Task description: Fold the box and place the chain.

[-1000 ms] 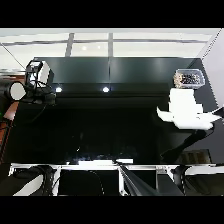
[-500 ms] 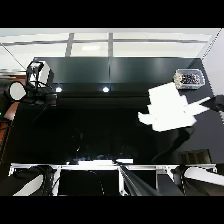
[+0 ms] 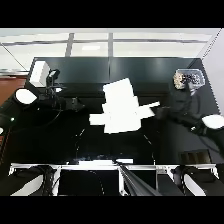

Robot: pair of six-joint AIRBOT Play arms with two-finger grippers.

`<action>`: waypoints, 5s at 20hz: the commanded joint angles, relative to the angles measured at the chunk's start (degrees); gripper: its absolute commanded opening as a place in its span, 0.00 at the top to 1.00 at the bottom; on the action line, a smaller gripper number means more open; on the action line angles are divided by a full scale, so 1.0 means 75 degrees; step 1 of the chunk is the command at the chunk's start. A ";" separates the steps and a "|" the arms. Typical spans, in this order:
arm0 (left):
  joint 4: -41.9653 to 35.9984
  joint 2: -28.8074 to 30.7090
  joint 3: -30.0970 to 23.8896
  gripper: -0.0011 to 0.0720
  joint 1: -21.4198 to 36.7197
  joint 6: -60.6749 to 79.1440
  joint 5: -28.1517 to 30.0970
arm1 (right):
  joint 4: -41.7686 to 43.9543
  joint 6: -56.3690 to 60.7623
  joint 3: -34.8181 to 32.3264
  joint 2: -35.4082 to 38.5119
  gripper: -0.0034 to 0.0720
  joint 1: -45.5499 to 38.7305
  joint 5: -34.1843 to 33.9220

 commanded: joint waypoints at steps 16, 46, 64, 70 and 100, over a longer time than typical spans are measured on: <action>-0.2535 -0.5610 0.3692 0.18 -0.0131 0.4686 -0.6102 | 0.0347 0.0874 -0.0664 0.0434 0.93 0.3077 -0.2206; 0.0154 -0.2967 0.1323 0.95 -0.2366 0.9617 -0.1466 | -0.4995 -0.3258 0.0522 0.0166 0.02 0.2544 0.1297; 0.0201 -0.2970 0.1886 0.95 -0.2355 0.8650 -0.1408 | -0.2955 -0.4313 0.0070 -0.1460 0.02 0.4360 -0.1026; 0.0178 -0.2987 0.1877 0.95 -0.2369 0.7807 -0.1384 | -0.2903 -0.4342 0.0073 -0.1515 0.02 0.4360 -0.0973; 0.0181 -0.2990 0.1877 0.95 -0.2398 0.8521 -0.1169 | 0.0312 -0.8918 0.1250 -0.2818 0.02 0.2171 0.0577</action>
